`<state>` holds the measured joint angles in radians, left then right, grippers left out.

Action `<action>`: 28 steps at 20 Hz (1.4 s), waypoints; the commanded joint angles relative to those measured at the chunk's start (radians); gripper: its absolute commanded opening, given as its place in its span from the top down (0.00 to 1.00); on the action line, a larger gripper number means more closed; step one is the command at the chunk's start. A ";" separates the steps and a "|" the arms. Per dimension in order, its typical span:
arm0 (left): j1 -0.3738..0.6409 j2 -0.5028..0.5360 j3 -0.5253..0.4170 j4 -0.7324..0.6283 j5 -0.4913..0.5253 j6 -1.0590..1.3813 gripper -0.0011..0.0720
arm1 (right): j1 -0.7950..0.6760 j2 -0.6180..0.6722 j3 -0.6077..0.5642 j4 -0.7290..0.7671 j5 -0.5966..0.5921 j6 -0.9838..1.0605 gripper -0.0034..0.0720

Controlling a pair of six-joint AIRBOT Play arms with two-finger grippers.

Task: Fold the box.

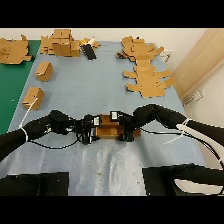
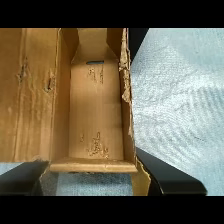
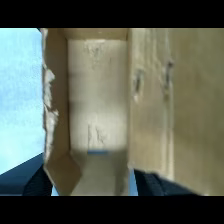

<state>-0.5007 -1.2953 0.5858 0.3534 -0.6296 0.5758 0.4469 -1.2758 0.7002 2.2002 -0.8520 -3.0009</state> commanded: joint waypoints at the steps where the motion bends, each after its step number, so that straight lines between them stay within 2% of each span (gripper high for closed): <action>1: 0.000 0.000 0.000 -0.001 -0.001 -0.001 0.27 | -0.030 0.011 0.001 -0.007 -0.047 0.000 0.01; 6: 0.000 0.000 0.000 -0.001 -0.001 -0.001 0.27 | -0.131 0.126 0.001 -0.061 -0.109 0.047 0.01; 9: 0.000 0.000 0.000 -0.001 -0.001 -0.001 0.27 | -0.196 0.239 0.000 -0.052 -0.270 0.126 0.01; 11: 0.000 0.000 0.000 -0.001 -0.001 -0.001 0.27 | -0.195 0.276 -0.002 0.024 -0.338 0.237 0.01; 13: 0.000 0.000 0.000 -0.001 -0.001 -0.001 0.27 | -0.185 0.275 -0.013 0.189 -0.400 0.425 0.01; 15: 0.000 0.000 0.000 -0.001 -0.001 -0.001 0.27 | -0.151 0.267 -0.045 0.332 -0.394 0.645 0.01; 17: 0.000 0.000 0.000 -0.001 -0.002 -0.001 0.27 | -0.116 0.266 -0.076 0.362 -0.339 0.850 0.01; 20: 0.000 0.000 0.000 -0.001 -0.002 -0.001 0.27 | -0.071 0.265 -0.102 0.364 -0.234 0.936 0.03; 21: 0.000 0.000 0.000 -0.001 -0.001 -0.001 0.27 | -0.071 0.265 -0.100 0.383 -0.216 0.965 0.21; 22: 0.000 0.000 0.000 -0.001 -0.001 -0.001 0.27 | -0.071 0.264 -0.099 0.420 -0.199 1.054 0.72; 23: 0.000 0.000 0.000 -0.001 -0.002 -0.001 0.27 | -0.071 0.260 -0.092 0.430 -0.193 1.164 0.94; 28: 0.000 0.000 0.000 -0.001 -0.002 -0.001 0.27 | -0.072 0.259 -0.008 0.424 -0.161 1.128 0.95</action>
<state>-0.5007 -1.2953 0.5854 0.3523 -0.6308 0.5751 0.3725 -1.0161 0.6518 2.6095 -1.0447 -1.8942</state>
